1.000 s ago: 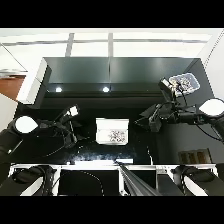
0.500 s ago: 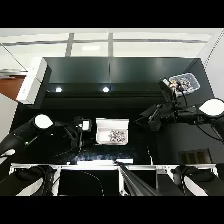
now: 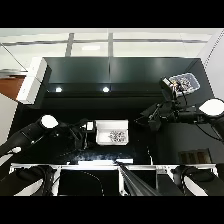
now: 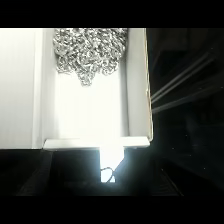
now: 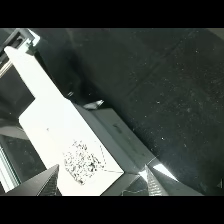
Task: Fold the box and place the chain.
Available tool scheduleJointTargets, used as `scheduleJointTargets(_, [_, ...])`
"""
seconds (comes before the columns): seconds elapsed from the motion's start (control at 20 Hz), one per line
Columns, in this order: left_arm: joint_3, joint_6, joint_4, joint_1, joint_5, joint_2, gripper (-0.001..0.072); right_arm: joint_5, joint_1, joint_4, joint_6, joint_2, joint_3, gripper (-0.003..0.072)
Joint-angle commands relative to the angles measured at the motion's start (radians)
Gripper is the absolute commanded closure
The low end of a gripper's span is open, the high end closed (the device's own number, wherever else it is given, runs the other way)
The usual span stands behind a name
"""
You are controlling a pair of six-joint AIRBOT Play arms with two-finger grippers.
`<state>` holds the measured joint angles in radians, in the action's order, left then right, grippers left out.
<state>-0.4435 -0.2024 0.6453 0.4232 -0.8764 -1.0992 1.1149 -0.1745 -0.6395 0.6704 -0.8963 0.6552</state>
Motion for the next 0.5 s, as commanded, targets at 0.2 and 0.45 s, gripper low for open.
scheduleJointTargets(0.2, [0.000,0.024,-0.006,0.002,-0.020,-0.008,0.0006,0.000,0.000,0.000,0.000,0.000,0.000,0.0076])
scheduleJointTargets(0.45, [0.000,0.042,-0.044,0.013,-0.021,-0.010,0.0003,0.000,0.000,0.000,0.000,0.000,0.000,0.0076])
